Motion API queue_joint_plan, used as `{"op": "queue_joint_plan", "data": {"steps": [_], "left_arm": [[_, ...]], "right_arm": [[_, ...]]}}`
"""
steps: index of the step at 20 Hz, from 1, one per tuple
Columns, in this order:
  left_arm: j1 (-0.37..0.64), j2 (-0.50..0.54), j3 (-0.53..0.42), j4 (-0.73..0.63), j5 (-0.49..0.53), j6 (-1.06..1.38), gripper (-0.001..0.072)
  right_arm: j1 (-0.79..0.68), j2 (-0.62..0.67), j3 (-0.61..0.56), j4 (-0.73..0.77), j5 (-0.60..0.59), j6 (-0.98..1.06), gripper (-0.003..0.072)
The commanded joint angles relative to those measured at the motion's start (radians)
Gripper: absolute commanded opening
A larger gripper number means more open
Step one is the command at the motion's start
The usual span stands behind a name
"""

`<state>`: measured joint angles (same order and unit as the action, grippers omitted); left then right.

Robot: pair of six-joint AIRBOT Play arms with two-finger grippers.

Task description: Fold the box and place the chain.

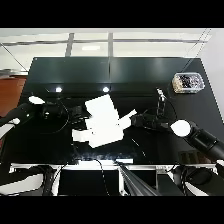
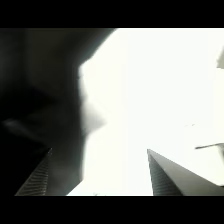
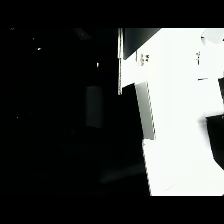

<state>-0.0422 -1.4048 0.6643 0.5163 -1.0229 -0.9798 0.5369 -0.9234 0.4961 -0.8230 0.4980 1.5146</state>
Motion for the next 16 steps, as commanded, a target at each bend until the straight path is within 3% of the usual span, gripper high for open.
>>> {"op": "queue_joint_plan", "data": {"steps": [1, 9, 16], "left_arm": [[0.004, -0.085, 0.005, -0.190, -0.054, 0.239, 0.0708], [0.009, -0.133, 0.005, -0.219, -0.309, 0.566, 0.0706], [0.005, -0.134, 0.005, -0.156, -0.306, 0.569, 0.0686]], "right_arm": [[0.001, -0.001, 0.000, 0.000, 0.019, 0.000, 0.0023], [0.001, -0.001, 0.000, 0.000, 0.019, 0.000, 0.0023], [0.001, -0.001, 0.000, -0.002, 0.019, -0.005, 0.0023]]}}
